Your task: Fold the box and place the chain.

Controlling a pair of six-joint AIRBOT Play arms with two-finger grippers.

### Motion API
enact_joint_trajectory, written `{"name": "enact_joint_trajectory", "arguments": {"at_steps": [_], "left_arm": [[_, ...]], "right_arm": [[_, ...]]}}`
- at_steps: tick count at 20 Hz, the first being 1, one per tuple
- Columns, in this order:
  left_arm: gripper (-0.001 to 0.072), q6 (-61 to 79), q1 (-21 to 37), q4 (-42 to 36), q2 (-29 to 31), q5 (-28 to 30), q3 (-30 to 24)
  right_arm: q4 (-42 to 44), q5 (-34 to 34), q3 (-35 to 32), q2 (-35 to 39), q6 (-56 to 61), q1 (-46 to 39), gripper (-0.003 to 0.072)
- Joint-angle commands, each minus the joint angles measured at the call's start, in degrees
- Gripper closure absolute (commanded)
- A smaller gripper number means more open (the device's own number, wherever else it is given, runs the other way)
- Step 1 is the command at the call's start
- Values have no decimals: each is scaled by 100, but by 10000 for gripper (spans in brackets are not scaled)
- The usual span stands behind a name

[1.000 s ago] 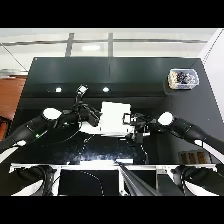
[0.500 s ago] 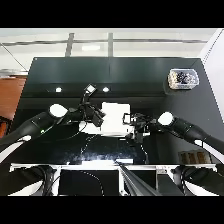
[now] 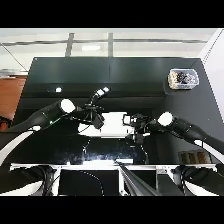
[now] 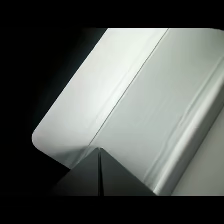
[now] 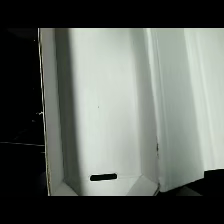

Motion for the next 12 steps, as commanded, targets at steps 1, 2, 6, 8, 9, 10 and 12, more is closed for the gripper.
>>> {"name": "enact_joint_trajectory", "arguments": {"at_steps": [1, 2, 6, 8, 9, 10, 12], "left_arm": [[679, -66, 164, 483, 85, -380, 291], [680, -66, 278, 546, 203, -393, 343], [675, -66, 1023, 758, 885, -820, 372], [592, -66, 1464, 839, 1152, -1248, 369], [559, -63, 1690, 837, 1228, -1462, 367], [526, -7, 1849, 857, 1239, -1700, 367], [127, 282, 1989, 1005, 1235, -1967, 291]], "right_arm": [[13, -33, 2, -4, 17, 0, 219], [13, -33, 2, -4, 17, 0, 219], [13, -33, 2, -4, 17, 0, 219], [13, -33, 2, -4, 20, 0, 219], [13, -31, 2, -4, 17, 0, 219], [13, -31, 2, -4, 17, 0, 219], [13, -33, 2, -4, 17, 0, 219]]}}
